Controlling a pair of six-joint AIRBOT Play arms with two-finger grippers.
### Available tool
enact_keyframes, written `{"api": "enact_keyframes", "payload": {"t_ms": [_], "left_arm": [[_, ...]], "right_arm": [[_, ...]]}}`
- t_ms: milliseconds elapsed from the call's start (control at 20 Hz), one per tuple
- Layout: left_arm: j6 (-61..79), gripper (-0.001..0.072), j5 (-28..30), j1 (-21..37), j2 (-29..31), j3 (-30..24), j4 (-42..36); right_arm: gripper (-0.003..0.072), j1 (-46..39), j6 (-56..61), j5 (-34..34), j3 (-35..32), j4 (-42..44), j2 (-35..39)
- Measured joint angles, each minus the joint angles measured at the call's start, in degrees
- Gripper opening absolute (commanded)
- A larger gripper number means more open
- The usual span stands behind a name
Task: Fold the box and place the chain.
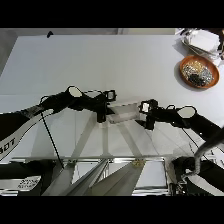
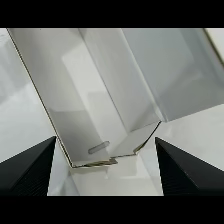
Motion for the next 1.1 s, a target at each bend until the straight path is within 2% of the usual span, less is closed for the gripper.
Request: {"api": "enact_keyframes", "payload": {"t_ms": [550,850,1100], "left_arm": [[0.02,0.0029,0.00,0.02,0.02,0.00,0.04],[0.09,0.0029,-0.11,0.00,0.00,-0.04,0.26],[0.09,0.0029,-0.13,-0.02,0.00,-0.04,0.09]], "right_arm": [[0.0701,-0.66,-7.21,4.37,3.43,4.37,-6.78],[0.0687,-0.66,-4.94,9.51,3.96,3.78,-7.74],[0.0638,-0.63,-2.12,11.26,3.96,0.85,-7.87]]}}
